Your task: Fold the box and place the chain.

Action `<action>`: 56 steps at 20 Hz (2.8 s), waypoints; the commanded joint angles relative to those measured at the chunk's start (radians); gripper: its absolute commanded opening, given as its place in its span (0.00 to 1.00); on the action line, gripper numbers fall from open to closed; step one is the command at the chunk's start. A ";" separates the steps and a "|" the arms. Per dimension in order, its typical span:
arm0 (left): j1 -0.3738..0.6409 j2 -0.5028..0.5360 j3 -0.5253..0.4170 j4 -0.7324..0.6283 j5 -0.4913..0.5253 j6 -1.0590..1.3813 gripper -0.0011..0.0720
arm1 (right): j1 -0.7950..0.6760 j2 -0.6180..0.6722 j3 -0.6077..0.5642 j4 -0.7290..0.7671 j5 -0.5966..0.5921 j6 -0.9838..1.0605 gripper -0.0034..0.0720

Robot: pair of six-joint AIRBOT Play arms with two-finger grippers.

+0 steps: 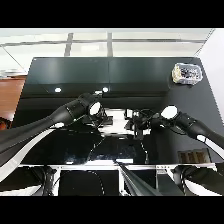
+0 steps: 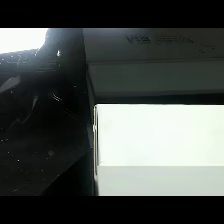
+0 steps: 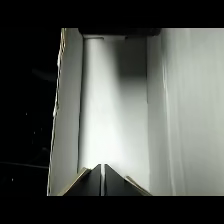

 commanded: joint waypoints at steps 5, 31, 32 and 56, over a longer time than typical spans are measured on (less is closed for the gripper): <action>0.000 0.000 0.001 -0.002 0.011 0.000 0.05 | 0.023 -0.027 -0.001 0.001 -0.034 0.065 0.08; 0.014 0.000 0.001 0.019 -0.008 -0.026 0.05 | -0.205 0.296 0.000 -0.089 0.031 0.576 0.06; 0.014 0.000 0.001 0.019 -0.005 -0.026 0.05 | -0.264 0.312 0.000 -0.083 0.031 0.691 0.06; 0.014 0.000 0.001 0.018 -0.009 -0.027 0.05 | -0.367 -0.019 -0.079 0.175 0.292 1.035 0.76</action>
